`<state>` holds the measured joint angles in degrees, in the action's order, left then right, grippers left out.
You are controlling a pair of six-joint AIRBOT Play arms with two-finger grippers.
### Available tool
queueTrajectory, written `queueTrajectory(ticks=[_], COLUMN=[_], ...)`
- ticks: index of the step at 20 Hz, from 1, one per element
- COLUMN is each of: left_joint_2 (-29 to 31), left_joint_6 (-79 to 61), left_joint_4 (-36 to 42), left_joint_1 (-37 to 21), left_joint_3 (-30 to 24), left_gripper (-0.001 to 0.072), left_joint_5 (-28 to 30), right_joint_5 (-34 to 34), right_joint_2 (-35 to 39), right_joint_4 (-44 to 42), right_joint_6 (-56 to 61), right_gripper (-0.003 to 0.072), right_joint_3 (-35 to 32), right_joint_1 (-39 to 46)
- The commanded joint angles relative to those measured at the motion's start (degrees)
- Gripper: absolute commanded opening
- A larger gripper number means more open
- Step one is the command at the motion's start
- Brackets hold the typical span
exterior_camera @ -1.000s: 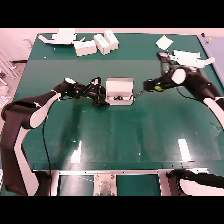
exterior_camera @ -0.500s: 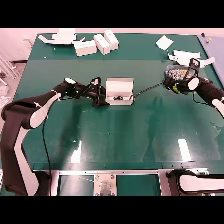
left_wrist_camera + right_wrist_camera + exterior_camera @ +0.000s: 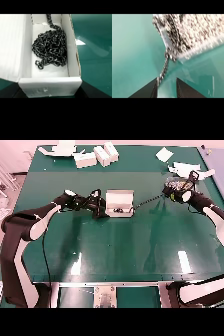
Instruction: Fold the box and place the chain.
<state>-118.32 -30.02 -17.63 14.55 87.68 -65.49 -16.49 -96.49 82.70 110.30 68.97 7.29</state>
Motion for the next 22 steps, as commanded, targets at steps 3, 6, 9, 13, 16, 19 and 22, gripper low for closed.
queueTrajectory(ticks=[3,6,9,13,16,19,22], left_joint_2=[0.0,0.0,0.0,0.0,0.0,0.0,0.0], left_joint_6=[0.0,0.0,0.0,0.0,0.0,0.0,0.0], left_joint_4=[0.0,0.0,0.0,0.0,0.0,0.0,0.0], left_joint_1=[0.0,0.0,0.0,0.0,0.0,0.0,0.0], left_joint_3=[0.0,0.0,0.0,0.0,0.0,0.0,0.0], left_gripper=[0.0509,0.0509,0.0509,0.0509,0.0509,0.0509,0.0509], left_joint_5=[-0.1,-0.1,-0.2,-0.2,-0.1,-0.1,-0.1], right_joint_5=[0.6,0.6,0.8,4.8,4.3,-0.3,-2.3], right_joint_2=[-3.5,-5.0,-6.1,-6.9,-6.6,-4.0,2.3], right_joint_4=[-0.9,-0.9,-0.9,-1.2,-1.3,-0.6,-0.2], right_joint_6=[0.3,0.3,0.3,0.3,0.3,0.0,-3.1], right_gripper=[0.026,0.0228,0.0211,0.0022,0.0011,0.001,0.0009], right_joint_3=[3.1,3.1,3.1,3.1,4.8,7.1,7.3], right_joint_1=[0.0,0.0,0.0,0.0,-0.1,-1.0,-2.9])
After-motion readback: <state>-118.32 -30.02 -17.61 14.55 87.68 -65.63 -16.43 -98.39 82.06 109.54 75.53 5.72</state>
